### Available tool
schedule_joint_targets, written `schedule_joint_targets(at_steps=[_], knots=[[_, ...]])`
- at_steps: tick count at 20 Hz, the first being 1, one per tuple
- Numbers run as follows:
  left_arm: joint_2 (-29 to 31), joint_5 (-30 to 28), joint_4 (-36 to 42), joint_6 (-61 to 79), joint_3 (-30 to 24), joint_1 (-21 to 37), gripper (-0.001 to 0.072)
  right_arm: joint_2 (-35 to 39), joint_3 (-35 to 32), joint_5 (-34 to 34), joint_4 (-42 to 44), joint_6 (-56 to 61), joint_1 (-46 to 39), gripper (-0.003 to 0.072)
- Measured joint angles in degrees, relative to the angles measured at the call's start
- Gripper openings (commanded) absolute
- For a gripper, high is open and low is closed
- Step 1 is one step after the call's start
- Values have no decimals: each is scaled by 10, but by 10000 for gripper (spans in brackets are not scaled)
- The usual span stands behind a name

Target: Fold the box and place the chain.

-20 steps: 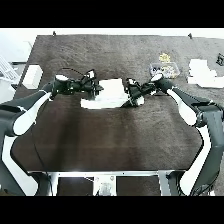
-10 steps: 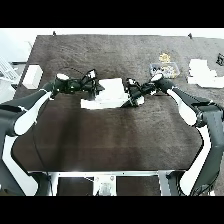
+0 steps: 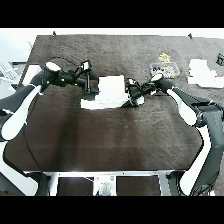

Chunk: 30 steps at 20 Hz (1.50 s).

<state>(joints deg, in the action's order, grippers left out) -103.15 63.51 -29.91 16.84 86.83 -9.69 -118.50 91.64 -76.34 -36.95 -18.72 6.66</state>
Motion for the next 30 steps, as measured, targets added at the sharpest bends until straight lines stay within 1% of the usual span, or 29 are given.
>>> schedule_joint_targets(at_steps=[3, 4, 6, 14, 17, 21, 24, 26, 30], knots=[[4, 32, -68, -56, -1, 2, 686, 0, 0, 0, 0, 0, 0, 592], [5, 41, -84, -72, -1, 2, 720, 0, 0, 0, 0, 0, 0, 592], [6, 51, -117, -104, -1, 3, 720, 0, 0, 0, 0, 0, 0, 592], [7, 66, -178, -180, -7, 3, 720, 0, 0, 0, 0, 0, 0, 592], [7, 52, -185, -189, -27, -12, 720, 0, 0, 0, 0, 1, 0, 592], [7, -10, -185, -193, -50, -24, 720, 0, 0, 0, 0, 1, 0, 591], [7, -31, -172, -193, -56, -28, 720, 0, 0, 0, 0, 1, 0, 592], [7, -43, -161, -193, -57, -28, 720, 0, 0, 0, 0, 1, 0, 592], [6, -40, -152, -193, -58, -30, 720, 0, 0, 0, 0, 1, 0, 591]])
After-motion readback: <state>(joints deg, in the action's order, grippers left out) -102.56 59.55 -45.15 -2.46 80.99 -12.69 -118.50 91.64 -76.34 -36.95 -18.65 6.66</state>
